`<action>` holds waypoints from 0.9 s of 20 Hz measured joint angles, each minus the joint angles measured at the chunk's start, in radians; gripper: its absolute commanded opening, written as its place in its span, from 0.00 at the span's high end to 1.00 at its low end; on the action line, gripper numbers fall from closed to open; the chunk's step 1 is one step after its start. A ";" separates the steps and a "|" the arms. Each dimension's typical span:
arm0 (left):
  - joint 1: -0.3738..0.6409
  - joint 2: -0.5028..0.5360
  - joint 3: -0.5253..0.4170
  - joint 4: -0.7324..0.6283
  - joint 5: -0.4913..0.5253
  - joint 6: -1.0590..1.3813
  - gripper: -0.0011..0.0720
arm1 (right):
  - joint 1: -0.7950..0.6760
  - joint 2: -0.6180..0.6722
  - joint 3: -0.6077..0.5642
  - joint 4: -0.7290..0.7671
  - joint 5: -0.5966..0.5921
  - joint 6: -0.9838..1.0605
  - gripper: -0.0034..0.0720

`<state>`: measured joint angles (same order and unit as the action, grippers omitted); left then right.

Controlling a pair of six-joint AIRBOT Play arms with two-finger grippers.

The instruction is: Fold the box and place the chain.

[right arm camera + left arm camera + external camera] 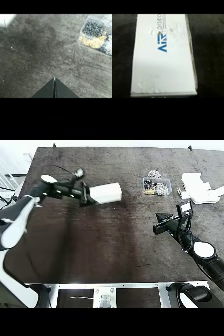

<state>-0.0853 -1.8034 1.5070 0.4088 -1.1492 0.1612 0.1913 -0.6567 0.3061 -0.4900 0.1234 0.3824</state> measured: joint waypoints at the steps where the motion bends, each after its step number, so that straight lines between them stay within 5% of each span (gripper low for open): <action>1: 0.032 0.038 -0.020 0.000 0.035 -0.026 0.97 | 0.000 0.000 -0.001 0.000 0.000 0.000 0.94; 8: 0.326 0.276 -0.274 0.000 0.411 -0.207 0.97 | 0.000 0.000 -0.004 0.001 0.000 0.001 0.94; 13: 0.514 0.283 -0.340 0.000 0.582 -0.294 0.96 | 0.000 0.000 -0.018 0.003 -0.001 0.003 0.94; 18: 0.574 0.206 -0.335 0.005 0.716 -0.287 0.96 | 0.000 0.000 -0.048 0.003 -0.001 0.009 0.94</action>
